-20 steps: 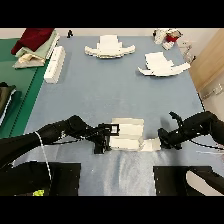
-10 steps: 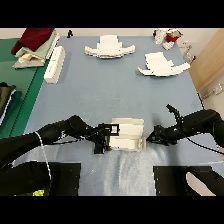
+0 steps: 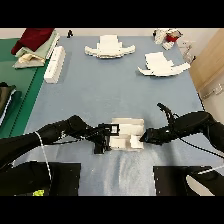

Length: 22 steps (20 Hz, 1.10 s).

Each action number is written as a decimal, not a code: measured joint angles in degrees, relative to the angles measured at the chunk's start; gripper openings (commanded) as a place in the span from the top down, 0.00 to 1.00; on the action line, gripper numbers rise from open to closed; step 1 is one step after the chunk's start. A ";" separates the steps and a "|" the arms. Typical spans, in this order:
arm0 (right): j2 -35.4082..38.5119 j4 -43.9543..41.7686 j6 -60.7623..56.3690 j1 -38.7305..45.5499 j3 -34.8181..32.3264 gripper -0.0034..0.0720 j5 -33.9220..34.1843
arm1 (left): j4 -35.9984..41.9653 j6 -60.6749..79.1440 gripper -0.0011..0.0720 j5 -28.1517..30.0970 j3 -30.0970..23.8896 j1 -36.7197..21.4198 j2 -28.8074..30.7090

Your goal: Fold the box.

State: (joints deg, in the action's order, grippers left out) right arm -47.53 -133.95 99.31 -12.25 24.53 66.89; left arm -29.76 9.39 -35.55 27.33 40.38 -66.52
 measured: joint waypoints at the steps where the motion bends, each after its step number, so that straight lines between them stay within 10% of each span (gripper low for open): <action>1: 0.02 0.76 -1.27 -1.62 0.13 0.54 -1.42 | 0.00 0.00 0.44 0.00 0.00 0.00 0.00; 10: -0.61 23.10 -29.81 -19.87 5.86 0.54 -7.93 | 0.00 0.00 0.44 0.00 0.00 0.00 0.00; 22: -16.63 41.75 -62.01 -38.45 18.53 0.59 0.61 | 0.00 0.00 0.44 0.00 0.00 -0.02 0.00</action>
State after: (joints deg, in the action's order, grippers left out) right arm -64.16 -92.20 37.30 -50.70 43.07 67.51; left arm -29.76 9.39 -35.55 27.33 40.36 -66.52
